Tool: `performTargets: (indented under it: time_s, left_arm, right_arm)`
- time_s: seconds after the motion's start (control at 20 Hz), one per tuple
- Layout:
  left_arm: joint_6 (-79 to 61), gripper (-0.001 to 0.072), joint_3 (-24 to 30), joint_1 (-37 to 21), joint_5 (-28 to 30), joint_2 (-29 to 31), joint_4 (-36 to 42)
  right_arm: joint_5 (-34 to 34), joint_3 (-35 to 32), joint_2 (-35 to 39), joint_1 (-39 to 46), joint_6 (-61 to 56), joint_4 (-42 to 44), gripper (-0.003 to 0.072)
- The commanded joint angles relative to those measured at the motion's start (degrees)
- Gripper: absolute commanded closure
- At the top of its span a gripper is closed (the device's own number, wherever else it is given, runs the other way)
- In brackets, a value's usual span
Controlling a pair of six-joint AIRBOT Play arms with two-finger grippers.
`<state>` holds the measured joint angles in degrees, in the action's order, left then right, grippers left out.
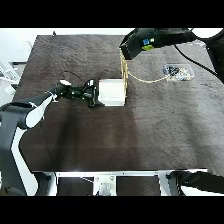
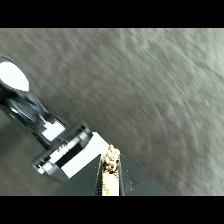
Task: Fold the box and place the chain.
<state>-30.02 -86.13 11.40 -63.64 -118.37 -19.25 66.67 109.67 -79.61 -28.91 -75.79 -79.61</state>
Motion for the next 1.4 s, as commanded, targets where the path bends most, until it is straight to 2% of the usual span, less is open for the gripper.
performTargets:
  time_s: [0.0,0.4,0.65,0.8,0.9,1.1,1.25,1.3,1.35]
  left_arm:
    - [0.0,0.0167,0.0,-0.07,0.0,0.04,-0.04]
    - [0.0,0.0167,0.0,-0.07,0.0,0.04,-0.02]
    - [0.0,0.0167,0.0,-0.07,0.0,0.04,-0.02]
    - [0.0,0.0167,0.0,-0.07,0.0,0.04,-0.02]
    - [0.0,0.0167,0.0,-0.07,0.0,0.04,-0.02]
    - [0.0,0.0167,0.0,-0.07,0.02,0.04,-0.02]
    - [0.0,0.0167,0.0,-0.07,0.0,0.04,-0.02]
    - [0.0,0.0167,0.0,-0.07,0.0,0.04,-0.02]
    - [0.0,0.0167,0.0,-0.07,0.0,0.04,-0.02]
  right_arm:
    - [-0.39,1.14,0.04,-0.07,2.58,3.78,0.0684]
    - [-2.25,0.83,-0.79,0.0,4.04,3.78,0.0684]
    - [-2.34,-3.32,-3.45,0.04,4.02,3.78,0.0684]
    - [-2.34,-7.54,-5.46,0.04,3.82,3.82,0.0683]
    - [-2.8,-12.79,-6.97,0.04,3.87,3.76,0.0684]
    - [-14.27,-24.11,-12.5,1.03,4.28,3.58,0.0683]
    - [-16.65,-26.14,-17.88,1.95,3.69,3.61,0.0682]
    - [-16.5,-26.14,-18.75,1.97,3.63,3.58,0.0622]
    - [-16.55,-26.12,-18.84,2.14,3.65,3.56,0.0371]
